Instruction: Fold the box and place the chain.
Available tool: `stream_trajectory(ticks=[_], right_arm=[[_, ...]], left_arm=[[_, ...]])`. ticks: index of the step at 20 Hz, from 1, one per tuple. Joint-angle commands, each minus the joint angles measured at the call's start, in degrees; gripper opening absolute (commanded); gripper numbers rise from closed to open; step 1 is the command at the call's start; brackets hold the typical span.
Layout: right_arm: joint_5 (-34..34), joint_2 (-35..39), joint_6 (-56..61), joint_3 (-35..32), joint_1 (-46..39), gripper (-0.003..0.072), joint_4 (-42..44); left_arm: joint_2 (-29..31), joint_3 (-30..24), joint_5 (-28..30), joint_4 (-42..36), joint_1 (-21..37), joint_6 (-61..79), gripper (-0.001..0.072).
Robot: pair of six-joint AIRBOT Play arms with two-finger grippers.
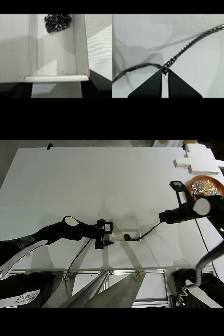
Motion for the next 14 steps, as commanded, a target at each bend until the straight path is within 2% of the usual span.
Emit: stream_trajectory(ticks=[1,6,11,14], right_arm=[[4.8,11.0,-4.1,0.1,0.1,0.0015,10.1],[7.3,19.8,-7.0,0.1,0.1,0.0015,21.9],[6.1,20.8,-13.7,0.1,0.1,0.0015,38.4],[1.4,20.5,-15.7,0.1,4.3,0.0016,40.1]], left_arm=[[0.0,0.0,0.0,0.0,0.0,0.0,0.0203],[0.0,0.0,0.0,0.0,0.0,0.0,0.0203],[0.0,0.0,0.0,0.0,0.0,0.0,0.0203],[0.0,0.0,0.0,0.0,0.0,0.0,0.0203]])
